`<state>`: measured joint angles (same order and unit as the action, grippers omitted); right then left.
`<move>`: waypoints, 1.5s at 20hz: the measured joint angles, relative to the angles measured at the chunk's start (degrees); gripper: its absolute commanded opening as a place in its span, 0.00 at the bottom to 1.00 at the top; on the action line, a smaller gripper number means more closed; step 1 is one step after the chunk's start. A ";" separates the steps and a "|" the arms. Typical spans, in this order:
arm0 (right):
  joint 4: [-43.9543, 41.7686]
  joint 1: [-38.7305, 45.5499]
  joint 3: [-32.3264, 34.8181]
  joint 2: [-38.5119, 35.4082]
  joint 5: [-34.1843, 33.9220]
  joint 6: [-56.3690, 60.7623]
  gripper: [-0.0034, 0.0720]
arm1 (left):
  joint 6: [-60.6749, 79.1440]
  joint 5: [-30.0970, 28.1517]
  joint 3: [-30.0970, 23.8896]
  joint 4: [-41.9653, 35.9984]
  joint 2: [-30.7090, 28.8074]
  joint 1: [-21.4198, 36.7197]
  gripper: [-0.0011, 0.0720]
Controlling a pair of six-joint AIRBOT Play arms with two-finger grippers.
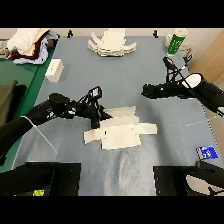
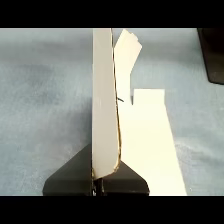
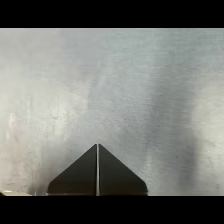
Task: Fold the box.
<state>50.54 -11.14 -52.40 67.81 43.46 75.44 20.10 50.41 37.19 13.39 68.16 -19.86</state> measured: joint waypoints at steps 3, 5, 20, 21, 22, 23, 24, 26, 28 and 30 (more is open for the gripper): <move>0.11 -1.03 -0.07 0.04 -0.76 0.04 0.07 | 0.98 -1.42 -0.83 -0.02 1.57 -0.57 0.03; 0.15 -1.40 -0.07 0.02 -1.09 0.02 0.07 | 1.33 -2.08 -1.05 0.02 2.47 -0.70 0.03; 0.72 -2.86 -0.07 0.04 -3.39 0.00 0.05 | 19.93 -3.30 -3.82 -5.33 -2.97 -4.66 0.03; 0.72 -2.86 -0.07 0.04 -3.48 0.00 0.05 | 21.22 -4.44 -4.68 -5.86 -3.06 -4.98 0.03; 0.72 -2.86 -0.07 0.04 -3.54 0.00 0.04 | 22.21 -5.44 -5.44 -6.45 -3.13 -5.22 0.03; 0.72 -2.89 -0.07 0.07 -3.67 0.00 0.05 | 23.02 -6.05 -6.32 -7.19 -3.17 -5.40 0.03; 0.76 -2.86 -0.07 0.09 -3.87 0.00 0.05 | 23.63 -6.67 -7.10 -7.72 -3.19 -5.53 0.03; 0.87 -2.86 -0.07 0.09 -4.22 0.00 0.05 | 24.44 -7.76 -8.61 -8.48 -3.26 -5.68 0.03; 0.87 -2.86 -0.07 0.09 -4.50 0.00 0.04 | 24.96 -8.98 -9.88 -9.05 -3.26 -5.81 0.03; 0.90 -2.89 -0.07 0.09 -4.70 0.00 0.05 | 25.64 -9.88 -10.73 -9.60 -3.28 -5.86 0.03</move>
